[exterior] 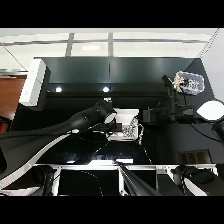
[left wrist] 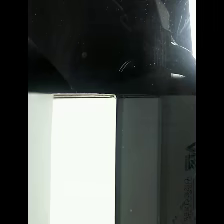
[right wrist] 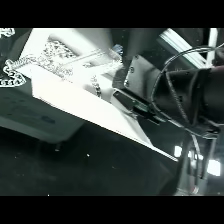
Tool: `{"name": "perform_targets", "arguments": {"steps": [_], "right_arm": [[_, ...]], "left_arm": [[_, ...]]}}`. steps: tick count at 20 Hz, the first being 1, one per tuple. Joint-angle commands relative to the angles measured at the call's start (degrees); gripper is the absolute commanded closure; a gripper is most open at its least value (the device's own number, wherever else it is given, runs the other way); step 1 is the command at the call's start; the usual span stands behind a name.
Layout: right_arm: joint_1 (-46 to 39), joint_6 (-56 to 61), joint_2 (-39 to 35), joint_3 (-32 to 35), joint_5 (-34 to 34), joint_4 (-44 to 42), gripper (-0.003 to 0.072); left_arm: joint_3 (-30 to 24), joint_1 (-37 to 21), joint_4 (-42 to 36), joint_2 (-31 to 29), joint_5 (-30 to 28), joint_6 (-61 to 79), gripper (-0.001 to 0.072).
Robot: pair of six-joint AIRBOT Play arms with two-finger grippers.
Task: Fold the box and place the chain.
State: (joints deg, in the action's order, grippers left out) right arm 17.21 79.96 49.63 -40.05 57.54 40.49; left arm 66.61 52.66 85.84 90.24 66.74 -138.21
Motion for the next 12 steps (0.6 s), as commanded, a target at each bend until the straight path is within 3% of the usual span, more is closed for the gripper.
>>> {"name": "perform_targets", "arguments": {"steps": [1, 3, 6, 9, 10, 12], "right_arm": [[-2.01, 0.15, 0.85, 0.83, 0.57, 1.77, 0.0220], [-7.28, -1.73, 0.59, 0.83, 3.45, 8.87, 0.0220], [-10.86, -10.71, 0.61, 2.19, 3.76, 27.32, 0.0220], [-9.84, -30.93, 0.66, 8.46, 2.89, 23.12, 0.0217], [-8.98, -36.06, 0.66, 10.23, 1.64, 21.55, 0.0002], [-6.84, -40.59, 0.68, 12.55, -4.59, 20.85, -0.0034]], "left_arm": [[0.04, -0.04, 0.00, 0.02, -0.02, 0.00, 0.0679], [0.04, -0.04, 0.00, 0.02, -0.02, 0.00, 0.0679], [0.04, -0.04, 0.00, 0.02, -0.02, 0.00, 0.0679], [0.04, -0.04, 0.02, 0.02, -0.04, 0.00, 0.0679], [0.04, -0.04, 0.02, 0.02, -0.04, 0.00, 0.0679], [0.04, -0.04, 0.02, 0.02, -0.02, 0.00, 0.0679]]}}
